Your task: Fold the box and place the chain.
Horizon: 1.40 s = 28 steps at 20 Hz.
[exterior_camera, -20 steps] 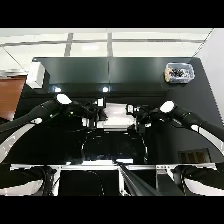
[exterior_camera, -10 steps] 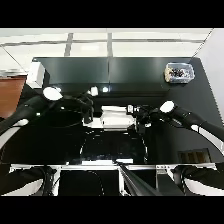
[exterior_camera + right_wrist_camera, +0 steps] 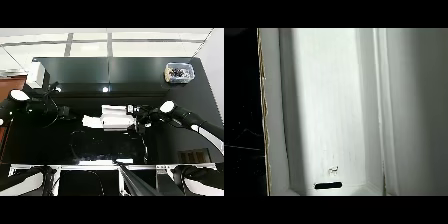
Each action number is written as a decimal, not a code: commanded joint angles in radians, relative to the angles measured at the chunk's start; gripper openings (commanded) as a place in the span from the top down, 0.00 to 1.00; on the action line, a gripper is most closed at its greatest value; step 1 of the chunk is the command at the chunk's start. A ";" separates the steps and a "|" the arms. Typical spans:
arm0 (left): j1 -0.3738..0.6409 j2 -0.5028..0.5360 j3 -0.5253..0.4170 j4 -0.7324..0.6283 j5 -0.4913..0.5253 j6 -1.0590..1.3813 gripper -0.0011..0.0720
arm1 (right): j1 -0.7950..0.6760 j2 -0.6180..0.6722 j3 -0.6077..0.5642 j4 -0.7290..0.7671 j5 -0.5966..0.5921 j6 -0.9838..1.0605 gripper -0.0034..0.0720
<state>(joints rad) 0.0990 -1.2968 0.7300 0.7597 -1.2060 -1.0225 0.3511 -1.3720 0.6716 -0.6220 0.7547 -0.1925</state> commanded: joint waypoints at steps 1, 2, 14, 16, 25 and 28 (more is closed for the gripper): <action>0.057 -0.151 -0.023 -0.217 -0.069 -0.057 0.95 | 0.000 -0.001 0.000 0.000 0.001 0.000 0.51; 0.031 -0.188 -0.015 -0.224 -0.042 -0.057 0.95 | 0.000 -0.001 0.000 0.000 0.000 0.000 0.51; -0.205 -0.303 0.116 -0.143 -0.014 -0.058 0.95 | 0.000 -0.001 0.000 0.000 0.000 0.000 0.51; -0.206 -0.303 0.116 -0.130 -0.033 -0.058 0.95 | 0.000 -0.001 0.000 0.000 0.000 0.000 0.51; -0.138 -0.301 0.150 0.009 -0.001 -0.123 0.95 | 0.000 -0.001 0.000 0.000 0.000 0.000 0.51; -0.207 -0.314 0.150 0.010 0.005 -0.122 0.95 | 0.000 -0.001 0.000 0.000 0.000 0.000 0.51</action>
